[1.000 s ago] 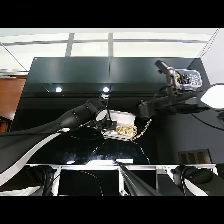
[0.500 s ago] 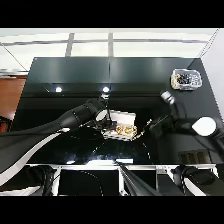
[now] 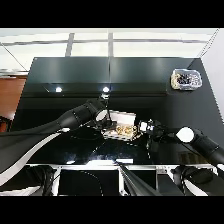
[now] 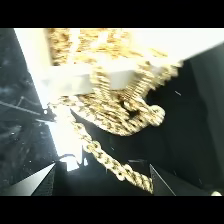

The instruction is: Fold the box and place the chain.

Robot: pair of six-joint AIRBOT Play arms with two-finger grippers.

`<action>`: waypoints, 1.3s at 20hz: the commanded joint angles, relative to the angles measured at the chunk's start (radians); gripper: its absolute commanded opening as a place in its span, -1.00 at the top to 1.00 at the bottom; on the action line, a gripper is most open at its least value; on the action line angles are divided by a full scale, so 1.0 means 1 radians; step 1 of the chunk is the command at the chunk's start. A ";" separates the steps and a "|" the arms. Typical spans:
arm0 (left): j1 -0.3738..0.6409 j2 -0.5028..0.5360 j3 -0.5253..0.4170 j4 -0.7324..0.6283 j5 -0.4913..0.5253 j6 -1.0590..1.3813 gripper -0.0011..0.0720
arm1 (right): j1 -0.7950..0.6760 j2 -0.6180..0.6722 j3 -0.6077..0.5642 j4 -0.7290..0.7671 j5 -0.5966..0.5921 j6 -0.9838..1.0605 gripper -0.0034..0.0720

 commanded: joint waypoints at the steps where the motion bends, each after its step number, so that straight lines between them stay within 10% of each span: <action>1: 0.000 0.000 0.001 0.000 0.000 0.000 0.89 | 0.009 -0.062 0.020 0.053 -0.032 -0.166 -1.00; 14: 0.000 0.000 0.001 0.000 0.000 0.000 0.89 | 0.061 -0.172 0.068 0.120 -0.110 -0.198 -1.00; 17: 0.000 0.000 0.001 0.000 0.000 0.000 0.89 | 0.061 -0.172 0.068 0.120 -0.109 -0.181 0.10; 18: 0.000 0.000 0.001 0.000 0.000 0.000 0.89 | 0.061 -0.171 0.068 0.120 -0.105 -0.171 0.91; 26: 0.000 0.000 0.001 0.000 0.001 0.000 0.89 | 0.026 -0.040 0.072 -0.019 -0.078 0.249 0.87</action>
